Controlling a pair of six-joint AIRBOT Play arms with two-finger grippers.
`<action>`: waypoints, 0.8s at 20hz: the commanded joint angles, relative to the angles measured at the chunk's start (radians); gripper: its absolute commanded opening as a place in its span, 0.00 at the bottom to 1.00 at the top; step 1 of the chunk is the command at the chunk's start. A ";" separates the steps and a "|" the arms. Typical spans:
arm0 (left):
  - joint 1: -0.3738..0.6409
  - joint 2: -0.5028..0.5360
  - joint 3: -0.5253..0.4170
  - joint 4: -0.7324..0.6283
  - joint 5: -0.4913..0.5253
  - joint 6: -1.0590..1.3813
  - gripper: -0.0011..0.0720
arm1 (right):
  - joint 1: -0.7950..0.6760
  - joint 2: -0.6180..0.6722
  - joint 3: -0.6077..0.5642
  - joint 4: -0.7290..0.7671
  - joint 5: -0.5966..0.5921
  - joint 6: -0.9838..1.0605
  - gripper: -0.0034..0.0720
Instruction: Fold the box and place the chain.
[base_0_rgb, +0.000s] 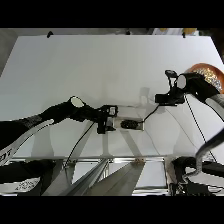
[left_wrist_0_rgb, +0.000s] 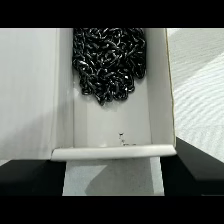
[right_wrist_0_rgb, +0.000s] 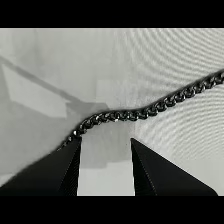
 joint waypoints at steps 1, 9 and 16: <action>0.000 0.001 0.000 0.000 0.000 0.000 0.36 | 0.000 0.002 -0.018 0.008 -0.039 0.021 0.49; 0.000 0.001 0.000 0.000 0.000 0.000 0.36 | 0.001 -0.001 -0.018 0.068 -0.094 0.041 0.44; 0.000 0.001 0.000 0.000 0.000 0.000 0.36 | 0.001 -0.051 -0.017 0.067 -0.013 0.027 0.18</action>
